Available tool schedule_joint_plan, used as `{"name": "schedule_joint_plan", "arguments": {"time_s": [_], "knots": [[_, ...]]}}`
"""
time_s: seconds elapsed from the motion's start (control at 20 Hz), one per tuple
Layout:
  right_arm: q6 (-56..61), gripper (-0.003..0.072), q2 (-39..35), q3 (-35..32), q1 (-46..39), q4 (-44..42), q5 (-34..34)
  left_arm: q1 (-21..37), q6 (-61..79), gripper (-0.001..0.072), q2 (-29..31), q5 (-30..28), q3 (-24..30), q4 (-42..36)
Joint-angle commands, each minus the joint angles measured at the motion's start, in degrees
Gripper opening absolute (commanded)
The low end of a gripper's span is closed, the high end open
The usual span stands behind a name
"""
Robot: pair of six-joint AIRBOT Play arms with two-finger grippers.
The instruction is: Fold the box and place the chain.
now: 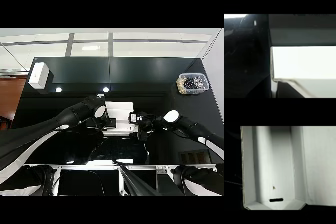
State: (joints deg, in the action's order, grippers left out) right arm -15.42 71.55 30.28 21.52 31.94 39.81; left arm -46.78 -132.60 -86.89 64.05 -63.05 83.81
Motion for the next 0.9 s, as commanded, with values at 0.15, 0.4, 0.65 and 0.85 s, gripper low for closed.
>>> {"name": "schedule_joint_plan", "arguments": {"time_s": [0.15,0.4,0.65,0.85], "knots": [[0.76,0.0720,-0.96,0.02,-0.04,0.63,-0.20,0.00,-0.31,0.0028,0.00,-0.46,-0.07,1.22],[4.50,0.0720,-6.78,0.02,-0.04,8.07,2.05,0.00,1.95,0.0028,0.02,0.63,-0.07,1.25],[4.50,0.0459,-7.37,0.00,0.15,7.08,3.28,0.00,1.92,0.0027,0.00,0.52,-0.07,1.22],[6.14,0.0242,-7.17,-0.04,0.15,6.01,4.57,0.00,1.92,0.0028,0.00,0.50,-0.07,1.20]]}}
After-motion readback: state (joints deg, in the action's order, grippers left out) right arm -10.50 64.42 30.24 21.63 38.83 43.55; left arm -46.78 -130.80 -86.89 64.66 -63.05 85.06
